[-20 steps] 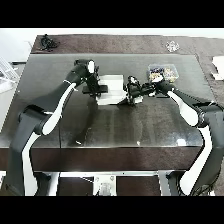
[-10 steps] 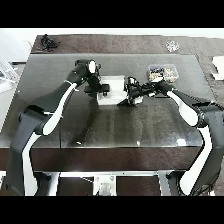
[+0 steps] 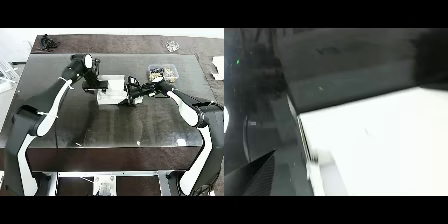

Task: Fold the box and place the chain.

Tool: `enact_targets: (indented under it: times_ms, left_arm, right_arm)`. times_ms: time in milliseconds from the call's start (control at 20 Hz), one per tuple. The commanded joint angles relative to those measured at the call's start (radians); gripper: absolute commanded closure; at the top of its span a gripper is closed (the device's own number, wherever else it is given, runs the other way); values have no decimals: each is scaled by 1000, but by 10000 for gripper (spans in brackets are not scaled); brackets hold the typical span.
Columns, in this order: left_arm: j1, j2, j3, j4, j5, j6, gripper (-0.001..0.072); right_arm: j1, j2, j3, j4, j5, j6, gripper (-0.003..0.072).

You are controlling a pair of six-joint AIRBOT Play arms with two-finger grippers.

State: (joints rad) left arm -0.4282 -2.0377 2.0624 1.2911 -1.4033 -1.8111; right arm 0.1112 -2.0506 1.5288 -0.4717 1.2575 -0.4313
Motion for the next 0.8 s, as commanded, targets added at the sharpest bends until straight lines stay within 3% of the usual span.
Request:
enact_targets:
  times_ms: [0,350,600,650,750]
  left_arm:
    - [22,65,-2,-18,-74,136,-11]
    - [110,201,-10,-43,-179,600,-11]
    - [264,208,-174,-156,-201,1064,-11]
    - [285,208,-217,-187,-148,1099,-11]
    - [331,207,-327,-320,8,1416,-11]
  right_arm:
    - [0,1,0,0,0,1,96]
    - [0,1,0,0,0,1,96]
    - [0,1,0,0,0,1,96]
    - [0,1,0,0,0,0,96]
    - [0,1,0,0,0,1,96]
